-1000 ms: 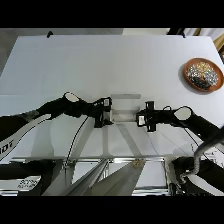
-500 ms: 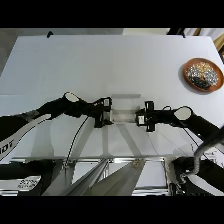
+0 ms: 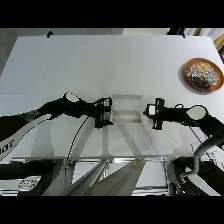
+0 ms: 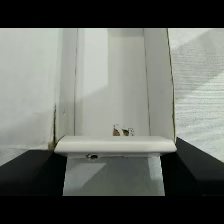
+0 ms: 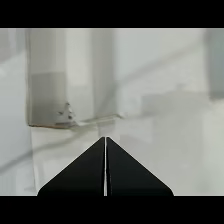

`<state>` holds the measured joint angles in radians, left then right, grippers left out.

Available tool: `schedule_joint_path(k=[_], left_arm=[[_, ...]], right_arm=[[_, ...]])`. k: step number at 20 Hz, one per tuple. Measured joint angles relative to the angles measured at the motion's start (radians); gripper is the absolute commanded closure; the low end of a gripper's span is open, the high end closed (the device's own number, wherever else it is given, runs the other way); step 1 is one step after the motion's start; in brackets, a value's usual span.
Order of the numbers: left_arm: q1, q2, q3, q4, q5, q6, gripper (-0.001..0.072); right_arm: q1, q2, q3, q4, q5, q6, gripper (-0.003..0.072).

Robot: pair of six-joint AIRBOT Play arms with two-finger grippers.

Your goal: Fold the box and place the chain.

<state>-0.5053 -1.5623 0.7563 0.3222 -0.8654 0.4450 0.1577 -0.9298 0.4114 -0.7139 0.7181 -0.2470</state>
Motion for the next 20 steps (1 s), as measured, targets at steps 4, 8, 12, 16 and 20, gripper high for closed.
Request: schedule_joint_path(k=[4, 8, 12, 16, 20], left_arm=[[0.000, 0.000, 0.000, 0.000, 0.000, 0.000, 0.0567], [0.000, 0.000, 0.000, 0.000, 0.000, 0.000, 0.0567], [0.000, 0.000, 0.000, 0.000, 0.000, 0.000, 0.0567], [0.000, 0.000, 0.000, 0.000, 0.000, 0.000, 0.0567], [0.000, 0.000, 0.000, 0.000, 0.000, 0.000, 0.0567]], right_arm=[[-0.117, 0.043, 0.002, -0.019, 0.007, 0.440, 0.0673], [-0.222, 0.034, 0.047, -0.049, 0.037, 0.849, 0.0673], [-0.282, -0.051, 0.100, -0.129, 0.145, 1.143, 0.0673], [-0.254, -0.163, 0.115, -0.172, 0.230, 1.251, 0.0673], [-0.208, -0.241, 0.119, -0.196, 0.255, 1.290, 0.0673]])
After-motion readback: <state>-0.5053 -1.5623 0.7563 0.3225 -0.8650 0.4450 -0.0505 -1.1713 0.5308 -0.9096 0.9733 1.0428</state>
